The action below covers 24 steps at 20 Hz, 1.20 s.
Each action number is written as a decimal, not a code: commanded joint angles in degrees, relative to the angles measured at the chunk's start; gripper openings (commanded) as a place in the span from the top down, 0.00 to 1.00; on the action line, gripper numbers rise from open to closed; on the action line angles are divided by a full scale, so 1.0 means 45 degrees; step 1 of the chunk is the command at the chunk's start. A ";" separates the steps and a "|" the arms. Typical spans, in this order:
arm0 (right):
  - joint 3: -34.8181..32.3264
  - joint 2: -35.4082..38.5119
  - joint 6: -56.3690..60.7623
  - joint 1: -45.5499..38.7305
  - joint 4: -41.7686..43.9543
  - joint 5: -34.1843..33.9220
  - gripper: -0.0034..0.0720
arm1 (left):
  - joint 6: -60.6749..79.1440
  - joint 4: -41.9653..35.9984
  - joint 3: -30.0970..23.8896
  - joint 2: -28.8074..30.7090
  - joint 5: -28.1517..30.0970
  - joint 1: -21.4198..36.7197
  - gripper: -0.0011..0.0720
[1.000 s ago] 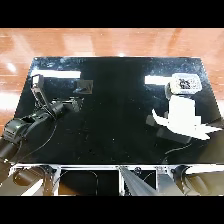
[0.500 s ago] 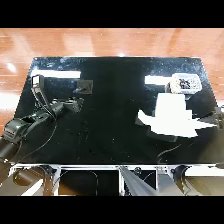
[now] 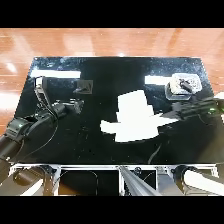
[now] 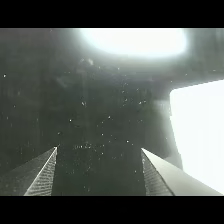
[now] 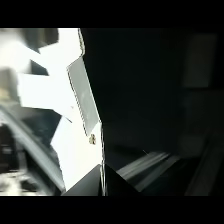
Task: Fold the box and place the chain.
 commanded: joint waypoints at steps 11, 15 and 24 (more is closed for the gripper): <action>-0.3366 0.5756 0.3968 0.8063 -0.4269 -0.7640 0.89 | 0.3614 -0.3502 0.0044 -0.0821 0.6227 0.2278 0.14; -0.3546 0.5751 0.4673 0.8077 -0.4070 -0.8709 0.89 | 1.0297 -0.9122 0.0049 -0.2463 0.7796 0.2914 0.14; -0.3546 0.5756 0.5056 0.8077 -0.3395 -0.8417 0.89 | 1.4639 -1.1545 0.3181 -0.8131 0.7665 0.2084 0.11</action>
